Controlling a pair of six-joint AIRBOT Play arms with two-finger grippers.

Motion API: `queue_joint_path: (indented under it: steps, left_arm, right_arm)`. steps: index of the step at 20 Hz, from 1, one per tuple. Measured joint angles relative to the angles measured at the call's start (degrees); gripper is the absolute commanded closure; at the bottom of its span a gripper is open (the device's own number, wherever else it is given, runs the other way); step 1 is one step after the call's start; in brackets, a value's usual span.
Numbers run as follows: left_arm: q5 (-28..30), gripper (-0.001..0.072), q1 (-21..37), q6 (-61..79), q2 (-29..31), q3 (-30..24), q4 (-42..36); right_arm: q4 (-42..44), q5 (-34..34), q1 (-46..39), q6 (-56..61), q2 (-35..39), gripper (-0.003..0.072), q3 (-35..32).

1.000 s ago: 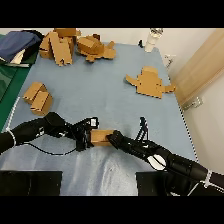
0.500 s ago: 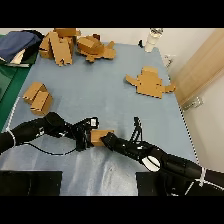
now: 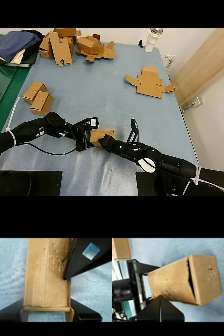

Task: Fold the box.

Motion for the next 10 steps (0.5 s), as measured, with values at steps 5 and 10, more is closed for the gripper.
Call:
queue_joint_path:
  steps: [5, 10]
  left_arm:
    - [0.00, 0.0478, -0.02, 0.04, 0.00, 0.00, 0.02]
    - [1.20, 0.0477, 0.04, -3.78, 0.33, 0.00, 0.07]
  right_arm:
    - [-4.70, 0.20, -4.55, -1.53, 7.15, 0.0684, 0.28]
    - [-9.53, 4.74, -16.37, -2.58, 13.53, 0.0684, 0.35]
